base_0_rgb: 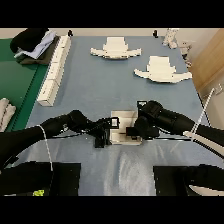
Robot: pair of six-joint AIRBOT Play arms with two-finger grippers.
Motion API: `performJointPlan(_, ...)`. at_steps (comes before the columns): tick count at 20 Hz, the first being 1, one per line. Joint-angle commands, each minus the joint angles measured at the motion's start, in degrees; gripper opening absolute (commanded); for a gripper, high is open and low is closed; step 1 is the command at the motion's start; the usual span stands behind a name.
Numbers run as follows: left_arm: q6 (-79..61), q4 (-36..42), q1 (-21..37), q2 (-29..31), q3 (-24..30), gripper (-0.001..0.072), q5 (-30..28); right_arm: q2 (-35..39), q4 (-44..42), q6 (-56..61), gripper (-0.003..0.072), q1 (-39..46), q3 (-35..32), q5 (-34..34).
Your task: Fold the box.
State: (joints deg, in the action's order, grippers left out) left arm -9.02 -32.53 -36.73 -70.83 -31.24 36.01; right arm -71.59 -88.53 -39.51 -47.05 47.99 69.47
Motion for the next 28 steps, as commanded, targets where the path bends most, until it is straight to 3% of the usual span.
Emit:
performJointPlan(1, -0.02, -0.02, -0.02, 0.02, -0.07, 0.0425, -0.02, 0.0, 0.09, -0.17, 0.0368, 0.02, 0.04, 0.04)
performJointPlan(3, 0.0, -0.02, -0.02, 0.02, -0.07, 0.0425, -0.02, 0.0, 0.09, -0.61, 0.0002, 0.02, 0.02, 0.0)
performJointPlan(7, -0.02, -0.02, -0.02, 0.02, -0.07, 0.0425, -0.02, 0.0, 0.26, -0.63, 0.0008, 0.02, 0.02, -0.02)
performJointPlan(8, 0.0, -0.02, -0.02, 0.02, -0.07, 0.0425, -0.02, 0.0, 0.26, -0.61, 0.0193, 0.02, 0.02, 0.02)
performJointPlan(9, -0.02, -0.02, -0.02, 0.02, -0.07, 0.0425, -0.02, 0.0, 0.26, -0.61, 0.0489, 0.02, 0.04, 0.0)
performJointPlan(10, -0.02, -0.02, -0.02, 0.02, -0.07, 0.0425, -0.02, 0.0, 0.26, -0.61, 0.0553, 0.02, 0.04, 0.02)
performJointPlan(15, 0.0, -0.02, -0.02, 0.02, -0.07, 0.0425, -0.02, 1.7, 0.04, -1.97, 0.0552, 0.2, 1.73, 0.92)
performJointPlan(20, 0.0, -0.02, -0.02, 0.02, -0.07, 0.0425, -0.02, 9.07, 8.15, -2.14, 0.0551, 0.31, 8.09, 12.55)
performJointPlan(21, -0.02, -0.02, -0.02, 0.02, -0.07, 0.0425, -0.02, 10.69, 10.38, -2.14, 0.0511, 0.33, 8.55, 14.21)
performJointPlan(23, 0.0, -0.02, -0.02, 0.02, -0.07, 0.0425, -0.02, 13.18, 12.92, -3.54, 0.0163, 1.97, 8.46, 16.65)
performJointPlan(25, -0.02, -0.02, -0.02, 0.02, -0.07, 0.0425, -0.02, 13.33, 12.96, -7.23, 0.0029, 7.08, 7.93, 17.57)
performJointPlan(28, 0.0, -0.02, -0.02, 0.02, -0.07, 0.0424, -0.02, 11.37, 11.61, -14.75, 0.0003, 18.21, 6.62, 13.79)
